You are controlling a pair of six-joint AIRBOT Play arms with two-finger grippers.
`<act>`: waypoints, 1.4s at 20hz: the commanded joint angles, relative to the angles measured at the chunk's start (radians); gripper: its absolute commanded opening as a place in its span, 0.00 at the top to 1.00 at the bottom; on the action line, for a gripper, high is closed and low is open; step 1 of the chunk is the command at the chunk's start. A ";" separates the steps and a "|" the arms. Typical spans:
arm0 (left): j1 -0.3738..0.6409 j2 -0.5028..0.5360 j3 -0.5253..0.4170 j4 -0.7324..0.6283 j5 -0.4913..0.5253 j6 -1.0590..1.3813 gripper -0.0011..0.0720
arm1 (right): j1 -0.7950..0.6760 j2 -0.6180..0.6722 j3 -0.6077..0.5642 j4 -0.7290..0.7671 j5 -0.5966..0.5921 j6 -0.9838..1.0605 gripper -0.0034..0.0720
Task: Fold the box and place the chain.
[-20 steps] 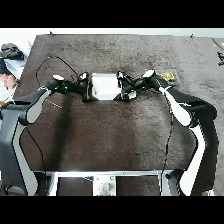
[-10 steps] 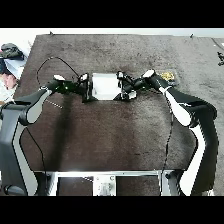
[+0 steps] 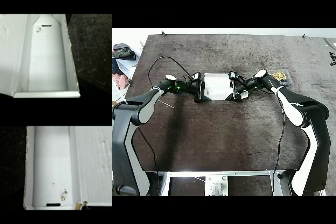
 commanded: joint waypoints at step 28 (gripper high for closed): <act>0.000 0.000 0.001 0.028 0.020 -0.026 0.41 | 0.000 0.000 0.001 0.000 0.001 0.000 0.33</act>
